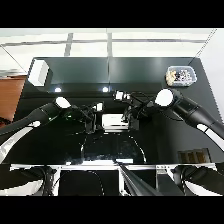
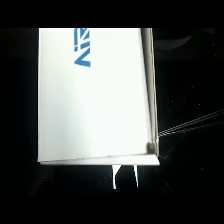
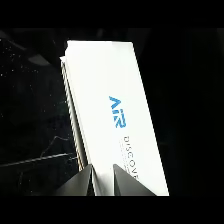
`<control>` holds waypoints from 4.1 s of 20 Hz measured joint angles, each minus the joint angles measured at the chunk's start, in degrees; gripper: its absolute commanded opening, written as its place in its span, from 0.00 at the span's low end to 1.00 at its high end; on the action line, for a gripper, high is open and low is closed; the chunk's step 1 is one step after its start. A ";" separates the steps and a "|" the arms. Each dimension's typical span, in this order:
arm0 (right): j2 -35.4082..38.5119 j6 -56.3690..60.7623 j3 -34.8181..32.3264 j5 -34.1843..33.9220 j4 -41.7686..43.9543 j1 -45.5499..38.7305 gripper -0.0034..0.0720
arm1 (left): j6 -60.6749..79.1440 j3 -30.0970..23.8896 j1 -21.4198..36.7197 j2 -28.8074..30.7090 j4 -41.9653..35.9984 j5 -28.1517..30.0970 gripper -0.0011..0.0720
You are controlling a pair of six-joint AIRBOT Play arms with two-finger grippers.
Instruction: Fold the box and place the chain.
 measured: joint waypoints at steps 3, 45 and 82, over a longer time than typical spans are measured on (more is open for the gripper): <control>0.00 0.02 -0.37 0.46 -0.04 0.00 0.21 | 0.04 0.02 -0.02 0.00 -0.09 -0.15 0.49; -3.30 25.03 -11.47 -0.92 31.15 -8.07 0.06 | 0.00 0.02 -0.04 0.02 -0.02 -0.20 0.50; 20.83 36.57 -4.31 14.10 5.07 -30.36 0.06 | -27.96 18.12 -11.04 -4.50 9.55 -3.30 0.99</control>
